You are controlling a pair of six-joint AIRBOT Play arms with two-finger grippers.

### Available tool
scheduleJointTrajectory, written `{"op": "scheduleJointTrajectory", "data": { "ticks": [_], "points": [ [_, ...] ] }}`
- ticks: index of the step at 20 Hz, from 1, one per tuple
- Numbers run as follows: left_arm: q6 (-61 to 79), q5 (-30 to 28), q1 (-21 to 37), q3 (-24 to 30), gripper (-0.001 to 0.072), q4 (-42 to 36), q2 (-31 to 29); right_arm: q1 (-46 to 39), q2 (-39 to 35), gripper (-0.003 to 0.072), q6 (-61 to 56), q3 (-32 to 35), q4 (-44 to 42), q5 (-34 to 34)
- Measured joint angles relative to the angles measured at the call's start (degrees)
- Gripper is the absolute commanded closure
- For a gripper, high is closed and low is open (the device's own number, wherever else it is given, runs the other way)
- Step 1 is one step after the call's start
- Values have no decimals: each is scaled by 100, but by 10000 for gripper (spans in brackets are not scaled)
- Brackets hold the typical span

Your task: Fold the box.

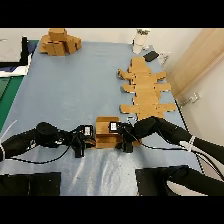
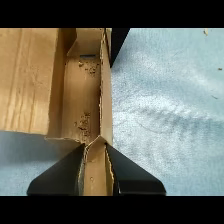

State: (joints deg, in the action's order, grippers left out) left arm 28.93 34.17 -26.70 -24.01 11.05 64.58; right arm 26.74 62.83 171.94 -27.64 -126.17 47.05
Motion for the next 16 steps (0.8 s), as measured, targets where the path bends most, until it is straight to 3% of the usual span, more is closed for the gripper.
{"op": "scheduleJointTrajectory", "data": {
  "ticks": [3,4,5,6,10,11,12,16],
  "points": [
    [-26,-59,-28,-4,528,195,0,0,0,184,0,0,0,0],
    [-42,-70,-35,-7,466,247,-4,0,0,184,2,0,0,0],
    [-42,-94,-52,-11,255,310,-24,0,0,184,0,0,0,0],
    [-42,-160,-50,-11,167,358,-44,2,0,185,0,0,0,0],
    [-46,-42,15,-9,169,501,-114,0,0,184,0,0,0,0],
    [-48,-52,42,-11,232,498,-127,2,0,184,0,0,-2,0],
    [-46,-13,50,-11,392,522,-127,2,0,184,0,0,-2,0],
    [-31,52,55,-11,421,494,-140,0,0,184,0,0,0,0]
  ]
}}
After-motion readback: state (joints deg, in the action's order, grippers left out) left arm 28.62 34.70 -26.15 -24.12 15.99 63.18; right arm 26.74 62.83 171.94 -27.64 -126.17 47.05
